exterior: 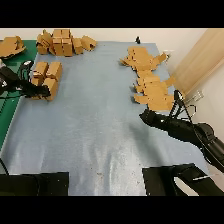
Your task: Fold the box.
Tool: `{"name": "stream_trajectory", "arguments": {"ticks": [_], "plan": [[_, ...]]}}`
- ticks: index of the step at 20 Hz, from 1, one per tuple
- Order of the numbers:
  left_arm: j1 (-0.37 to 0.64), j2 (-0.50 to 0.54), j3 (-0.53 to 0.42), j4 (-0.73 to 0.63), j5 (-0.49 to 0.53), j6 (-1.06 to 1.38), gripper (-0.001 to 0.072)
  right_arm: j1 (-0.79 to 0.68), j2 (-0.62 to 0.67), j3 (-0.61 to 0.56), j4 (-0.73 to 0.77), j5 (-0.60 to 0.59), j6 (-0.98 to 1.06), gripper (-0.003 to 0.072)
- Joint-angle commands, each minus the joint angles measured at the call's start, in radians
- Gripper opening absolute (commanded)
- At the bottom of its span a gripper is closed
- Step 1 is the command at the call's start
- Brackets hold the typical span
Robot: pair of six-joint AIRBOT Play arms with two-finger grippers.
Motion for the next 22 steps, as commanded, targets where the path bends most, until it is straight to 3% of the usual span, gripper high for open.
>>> {"name": "stream_trajectory", "arguments": {"ticks": [1, 2, 3, 7, 12, 16, 22], "plan": [[-0.002, 0.032, 0.068, 0.01, -0.134, -0.002, 0.0574, 0.0, -0.005, 0.011, 0.012, -0.003, -0.055, 0.0005], [-0.008, 0.044, 0.096, 0.008, -0.19, -0.002, 0.0235, 0.0, -0.02, 0.031, 0.01, -0.014, -0.073, 0.0005], [-0.017, 0.056, 0.121, 0.005, -0.233, 0.003, 0.0008, 0.0, -0.049, 0.063, 0.01, -0.027, -0.098, 0.0005], [-0.125, 0.124, 0.131, -0.063, -0.298, 0.008, 0.0008, 0.0, -0.3, 0.292, 0.01, -0.119, -0.245, 0.0005], [-0.404, 0.164, 0.06, -0.065, -0.34, -0.002, 0.0009, 0.001, -0.615, 0.565, 0.058, -0.237, -0.391, 0.0005], [-0.532, 0.163, -0.006, -0.064, -0.251, -0.034, 0.0009, 0.023, -0.697, 0.604, 0.099, -0.24, -0.454, 0.0005], [-0.544, 0.162, -0.011, -0.065, -0.274, -0.048, 0.0011, 0.027, -0.706, 0.604, 0.111, -0.281, -0.454, 0.0005]]}}
